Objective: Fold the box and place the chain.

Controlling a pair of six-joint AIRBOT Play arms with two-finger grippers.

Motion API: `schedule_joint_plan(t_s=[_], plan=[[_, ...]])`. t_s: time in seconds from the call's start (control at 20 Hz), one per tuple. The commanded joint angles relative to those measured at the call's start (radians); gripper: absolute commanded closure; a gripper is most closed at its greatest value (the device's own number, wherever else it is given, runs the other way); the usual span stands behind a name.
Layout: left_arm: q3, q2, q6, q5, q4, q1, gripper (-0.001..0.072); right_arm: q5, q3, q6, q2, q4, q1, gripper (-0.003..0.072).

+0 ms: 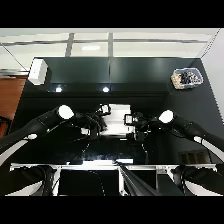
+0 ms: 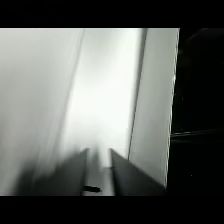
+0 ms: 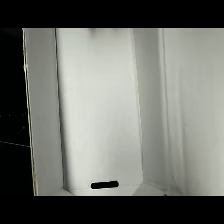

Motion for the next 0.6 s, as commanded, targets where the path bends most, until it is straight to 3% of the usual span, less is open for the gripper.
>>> schedule_joint_plan(t_s=[0.0, 0.05, 0.1, 0.15, 0.2, 0.25, 0.35, 0.55], plan=[[-0.001, -0.002, 0.000, 0.001, 0.016, 0.000, 0.0427, 0.000, 0.000, 0.001, 0.000, 0.001, 0.000, 0.0275], [-0.001, -0.002, 0.000, 0.000, 0.016, 0.000, 0.0520, 0.000, 0.000, 0.001, 0.000, 0.001, 0.000, 0.0275], [-0.001, -0.002, 0.000, 0.000, 0.012, 0.000, 0.0534, 0.000, 0.000, 0.001, 0.000, 0.001, 0.000, 0.0275], [0.000, -0.001, 0.000, -0.003, 0.013, 0.000, 0.0461, 0.000, 0.000, 0.001, 0.000, 0.001, 0.000, 0.0275], [0.003, 0.005, 0.000, -0.023, 0.026, 0.003, 0.0532, 0.000, 0.000, 0.001, 0.000, 0.001, 0.000, 0.0275], [0.014, 0.019, -0.001, -0.049, 0.074, 0.008, 0.0682, 0.000, 0.000, 0.001, 0.000, 0.002, 0.000, 0.0275], [0.044, 0.084, -0.127, -0.112, 0.187, 0.029, 0.0685, -0.002, 0.000, 0.001, 0.000, 0.004, 0.000, 0.0275], [0.071, 0.324, -0.605, -0.187, 0.520, 0.122, 0.0686, -0.002, 0.000, 0.001, 0.000, 0.004, 0.000, 0.0274]])
